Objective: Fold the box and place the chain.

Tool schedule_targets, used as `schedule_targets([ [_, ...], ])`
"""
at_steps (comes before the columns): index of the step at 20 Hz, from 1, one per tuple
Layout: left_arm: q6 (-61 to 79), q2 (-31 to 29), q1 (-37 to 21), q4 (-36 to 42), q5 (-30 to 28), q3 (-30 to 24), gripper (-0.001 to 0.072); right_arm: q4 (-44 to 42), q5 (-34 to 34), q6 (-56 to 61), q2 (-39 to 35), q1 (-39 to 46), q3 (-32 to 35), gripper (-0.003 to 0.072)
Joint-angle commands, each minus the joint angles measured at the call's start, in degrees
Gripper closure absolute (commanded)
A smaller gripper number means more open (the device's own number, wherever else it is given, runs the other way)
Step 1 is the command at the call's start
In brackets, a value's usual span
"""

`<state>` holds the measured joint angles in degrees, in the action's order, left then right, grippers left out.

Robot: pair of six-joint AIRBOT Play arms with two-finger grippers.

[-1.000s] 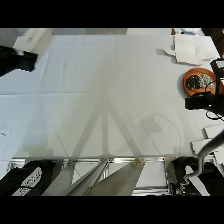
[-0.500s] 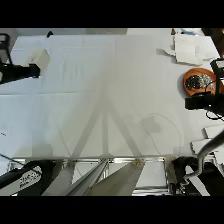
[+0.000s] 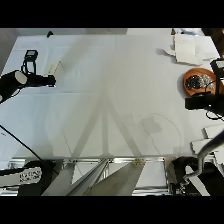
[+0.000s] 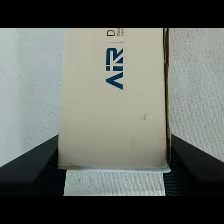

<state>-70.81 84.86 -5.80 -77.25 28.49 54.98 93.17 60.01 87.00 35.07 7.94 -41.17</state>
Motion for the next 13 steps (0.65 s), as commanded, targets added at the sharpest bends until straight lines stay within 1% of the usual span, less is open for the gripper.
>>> schedule_targets([
  [1, 0.3, 0.9, 0.3, -0.7, -0.2, 0.0, 0.0079, 0.0, 0.0, 0.0, 0.0, 0.0, 0.0, 0.0672],
  [2, 0.3, 0.6, 0.3, -1.3, 0.4, 0.0, 0.0009, 0.0, 0.0, 0.0, -0.1, 0.0, 0.0, 0.0672],
  [4, 0.3, -0.5, 0.3, -2.4, 1.9, 0.0, 0.0009, 0.0, 0.0, 0.0, -0.1, 0.0, 0.0, 0.0672],
  [8, 0.0, -4.6, 0.3, -1.8, 5.4, 0.0, 0.0009, 0.0, 0.0, 0.0, 0.0, 0.0, 0.0, 0.0672],
  [11, 0.0, -9.1, 0.3, -1.8, 6.3, 0.0, 0.0010, 0.0, 0.0, 0.0, -0.1, 0.0, 0.0, 0.0672],
  [13, 0.0, -12.5, 0.5, -0.3, 7.2, 0.0, 0.0010, 0.0, 0.0, 0.0, 0.0, 0.0, 0.0, 0.0672],
])
